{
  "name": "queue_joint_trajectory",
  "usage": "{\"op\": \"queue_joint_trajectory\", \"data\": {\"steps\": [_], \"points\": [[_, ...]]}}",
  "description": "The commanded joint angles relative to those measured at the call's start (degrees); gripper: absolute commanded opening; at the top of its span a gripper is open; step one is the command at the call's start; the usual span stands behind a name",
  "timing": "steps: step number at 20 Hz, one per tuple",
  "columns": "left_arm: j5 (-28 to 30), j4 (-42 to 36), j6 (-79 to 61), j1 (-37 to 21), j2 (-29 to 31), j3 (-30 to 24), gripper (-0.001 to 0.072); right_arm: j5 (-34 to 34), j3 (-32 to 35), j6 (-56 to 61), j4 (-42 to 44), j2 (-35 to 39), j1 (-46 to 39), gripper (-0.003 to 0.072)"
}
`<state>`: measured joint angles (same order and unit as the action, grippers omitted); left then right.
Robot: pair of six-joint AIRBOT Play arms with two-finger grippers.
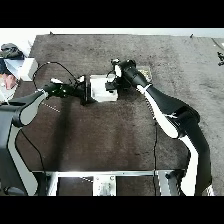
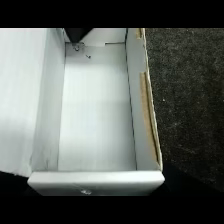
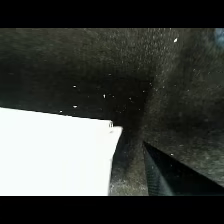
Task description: Fold the box and place the chain.
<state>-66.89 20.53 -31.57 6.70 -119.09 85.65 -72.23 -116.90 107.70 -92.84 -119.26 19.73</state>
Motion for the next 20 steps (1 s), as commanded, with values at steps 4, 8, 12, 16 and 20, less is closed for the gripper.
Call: {"op": "queue_joint_trajectory", "data": {"steps": [4,8,12,16,20], "points": [[0.0,0.0,0.0,0.0,0.0,0.0,0.0232,0.7,0.1,-12.3,-0.2,8.1,-1.1,0.0318],[0.0,0.0,0.0,0.0,0.0,0.0,0.0232,4.3,3.2,-15.6,-0.2,14.6,-4.4,0.0322],[0.0,0.0,0.0,0.0,0.0,0.0,0.0232,14.2,6.7,-16.2,1.7,15.7,-11.3,0.0322],[0.0,0.0,0.0,0.0,0.0,0.0,0.0232,17.5,6.5,-21.6,13.1,9.9,-16.8,0.0318],[0.0,0.0,0.0,0.0,0.0,0.0,0.0232,18.8,6.5,-23.8,16.3,5.6,-17.5,0.0269]]}}
